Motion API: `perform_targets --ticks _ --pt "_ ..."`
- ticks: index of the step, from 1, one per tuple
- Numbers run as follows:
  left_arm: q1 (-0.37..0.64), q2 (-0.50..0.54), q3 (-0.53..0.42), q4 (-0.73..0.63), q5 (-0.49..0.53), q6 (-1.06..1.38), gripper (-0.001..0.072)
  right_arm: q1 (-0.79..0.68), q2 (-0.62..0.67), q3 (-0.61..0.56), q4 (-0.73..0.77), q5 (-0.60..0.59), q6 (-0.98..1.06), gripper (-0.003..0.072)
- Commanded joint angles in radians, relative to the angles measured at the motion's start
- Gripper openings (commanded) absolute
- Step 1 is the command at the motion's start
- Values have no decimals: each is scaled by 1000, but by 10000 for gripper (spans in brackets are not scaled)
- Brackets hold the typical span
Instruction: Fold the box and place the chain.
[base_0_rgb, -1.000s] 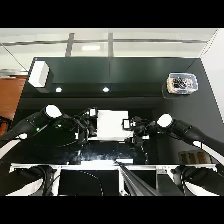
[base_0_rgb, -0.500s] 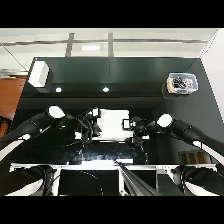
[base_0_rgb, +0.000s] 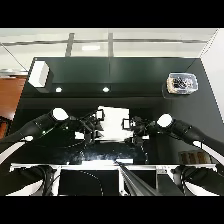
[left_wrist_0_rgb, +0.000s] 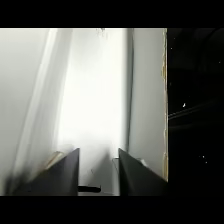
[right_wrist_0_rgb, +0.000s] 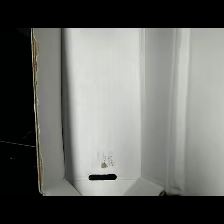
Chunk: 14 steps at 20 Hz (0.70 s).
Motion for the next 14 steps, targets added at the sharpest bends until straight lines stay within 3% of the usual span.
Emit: perform_targets --ticks 1,2,3,4,6,7,10,14 --pt "-2 0 0 13 -13 -4 198 1 -1 0 0 0 0 136" --pt "-2 0 0 12 -16 -5 206 1 -1 0 0 0 0 136" --pt "-2 0 0 10 -19 -5 352 1 -1 0 0 0 0 136" --pt "-2 0 0 11 -24 -9 429 1 -1 0 0 0 0 136" --pt "-1 5 1 34 -42 -15 75 1 -1 0 0 0 0 137" --pt "1 13 3 57 -53 -48 30 1 -1 0 0 0 0 136" --pt "53 79 3 157 -93 -212 23 1 -1 0 0 0 0 137" --pt "272 251 3 195 -212 -405 23 1 -1 0 0 5 0 137"
